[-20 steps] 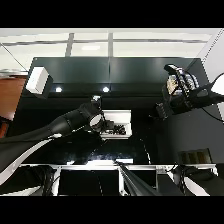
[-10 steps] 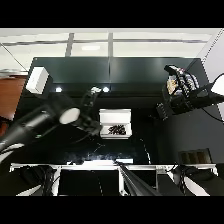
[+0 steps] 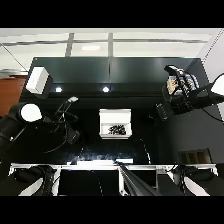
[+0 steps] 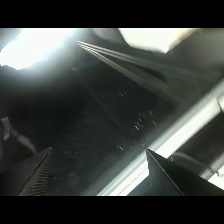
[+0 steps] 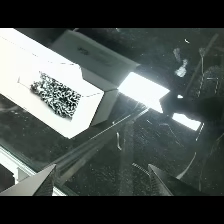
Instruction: Fold the box and place the chain.
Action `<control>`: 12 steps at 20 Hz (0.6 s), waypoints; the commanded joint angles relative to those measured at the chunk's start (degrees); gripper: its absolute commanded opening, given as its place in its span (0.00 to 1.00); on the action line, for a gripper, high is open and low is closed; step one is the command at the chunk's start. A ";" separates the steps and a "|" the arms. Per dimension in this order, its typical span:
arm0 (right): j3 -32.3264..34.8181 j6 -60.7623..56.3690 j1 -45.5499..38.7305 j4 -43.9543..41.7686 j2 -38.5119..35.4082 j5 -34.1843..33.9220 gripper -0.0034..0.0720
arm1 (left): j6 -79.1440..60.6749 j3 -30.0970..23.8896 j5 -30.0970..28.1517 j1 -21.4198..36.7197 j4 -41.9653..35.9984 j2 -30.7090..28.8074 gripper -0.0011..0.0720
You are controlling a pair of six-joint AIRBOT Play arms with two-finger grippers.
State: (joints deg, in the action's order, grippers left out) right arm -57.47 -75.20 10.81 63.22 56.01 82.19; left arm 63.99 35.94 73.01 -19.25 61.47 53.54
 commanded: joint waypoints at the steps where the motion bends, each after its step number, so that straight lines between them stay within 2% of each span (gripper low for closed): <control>1: 0.00 -0.17 0.00 0.13 -0.04 0.04 0.98 | -14.56 -4.90 1.07 2.82 -6.47 1.53 0.98; 6: 0.00 -0.22 0.00 0.13 -0.04 -1.31 0.98 | -27.28 -4.66 -3.10 2.82 -3.76 1.97 0.98; 8: 0.00 -0.24 0.00 0.04 -0.04 -1.38 0.98 | -31.63 -4.66 -6.34 2.82 -2.12 1.99 0.98; 12: 0.00 -0.22 0.00 0.07 -0.04 -1.40 0.97 | -42.03 -4.59 -14.69 2.71 -3.74 1.99 0.98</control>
